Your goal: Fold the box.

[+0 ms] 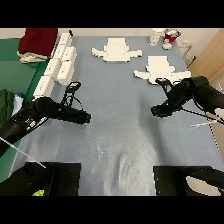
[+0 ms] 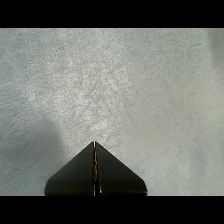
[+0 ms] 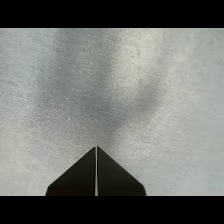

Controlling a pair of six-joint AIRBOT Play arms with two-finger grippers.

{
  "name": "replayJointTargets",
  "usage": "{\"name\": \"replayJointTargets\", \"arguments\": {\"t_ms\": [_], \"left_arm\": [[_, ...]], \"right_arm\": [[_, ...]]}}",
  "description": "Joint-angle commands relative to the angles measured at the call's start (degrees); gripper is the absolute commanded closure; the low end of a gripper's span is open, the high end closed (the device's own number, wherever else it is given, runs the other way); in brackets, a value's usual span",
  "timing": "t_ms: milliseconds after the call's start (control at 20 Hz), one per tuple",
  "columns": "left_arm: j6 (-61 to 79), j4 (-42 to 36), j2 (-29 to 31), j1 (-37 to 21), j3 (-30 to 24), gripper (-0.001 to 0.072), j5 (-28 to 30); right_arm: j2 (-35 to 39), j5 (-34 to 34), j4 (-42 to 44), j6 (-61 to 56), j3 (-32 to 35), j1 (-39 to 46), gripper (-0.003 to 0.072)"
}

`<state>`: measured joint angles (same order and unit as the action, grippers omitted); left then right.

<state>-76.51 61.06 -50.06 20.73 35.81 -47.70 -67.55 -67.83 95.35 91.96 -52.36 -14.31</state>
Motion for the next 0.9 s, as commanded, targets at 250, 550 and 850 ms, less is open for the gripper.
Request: {"name": "replayJointTargets", "arguments": {"t_ms": [250, 550, 850], "left_arm": [[0.0, 0.0, 0.02, 0.0, 0.02, 0.0697, 0.0], [0.0, 0.0, 0.02, 0.0, 0.02, 0.0697, 0.0], [0.0, 0.0, 0.0, 0.0, 0.02, 0.0697, 0.0]], "right_arm": [[-0.02, 0.02, 0.0, -0.02, -0.07, 0.0, 0.068], [-0.02, 0.04, 5.33, -0.09, -0.07, -0.02, 0.0681], [-3.08, 3.52, 7.89, -12.24, -5.09, 1.97, 0.0597]]}}
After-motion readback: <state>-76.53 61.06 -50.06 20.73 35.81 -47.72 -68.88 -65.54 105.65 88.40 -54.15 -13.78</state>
